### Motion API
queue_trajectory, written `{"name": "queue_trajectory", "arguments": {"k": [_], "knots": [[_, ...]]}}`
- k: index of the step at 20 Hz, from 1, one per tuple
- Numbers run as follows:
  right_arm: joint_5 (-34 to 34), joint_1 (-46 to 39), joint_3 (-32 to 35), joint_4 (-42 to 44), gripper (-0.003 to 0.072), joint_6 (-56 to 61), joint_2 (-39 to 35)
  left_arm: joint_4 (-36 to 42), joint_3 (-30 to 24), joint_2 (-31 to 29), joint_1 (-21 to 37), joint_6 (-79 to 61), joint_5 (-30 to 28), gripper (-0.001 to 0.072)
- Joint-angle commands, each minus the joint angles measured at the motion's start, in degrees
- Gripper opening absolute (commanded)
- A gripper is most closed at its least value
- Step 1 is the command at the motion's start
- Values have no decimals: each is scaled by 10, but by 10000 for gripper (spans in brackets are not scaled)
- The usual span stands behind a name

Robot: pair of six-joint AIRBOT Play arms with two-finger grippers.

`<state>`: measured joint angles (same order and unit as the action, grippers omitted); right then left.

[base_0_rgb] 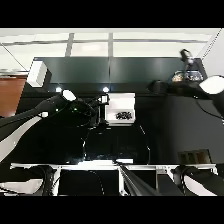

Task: Fold the box and place the chain.

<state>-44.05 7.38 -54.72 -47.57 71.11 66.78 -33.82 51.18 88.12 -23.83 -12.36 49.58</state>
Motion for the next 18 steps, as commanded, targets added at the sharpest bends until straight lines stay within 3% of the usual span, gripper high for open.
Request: {"name": "queue_trajectory", "arguments": {"k": [1,3,6,10,13,18], "knots": [[75,55,-77,62,720,-84,138,0,0,0,0,-1,0,399],[3,67,-115,62,720,-168,181,0,0,0,0,-1,0,399],[-112,76,-121,37,720,-321,184,0,0,0,0,-1,0,399],[-168,76,-121,3,720,-504,149,0,0,0,0,-1,0,399],[-240,77,-119,2,720,-519,131,0,0,0,0,-1,0,399],[-238,109,-68,1,720,-531,132,0,0,0,0,-1,0,399]]}}
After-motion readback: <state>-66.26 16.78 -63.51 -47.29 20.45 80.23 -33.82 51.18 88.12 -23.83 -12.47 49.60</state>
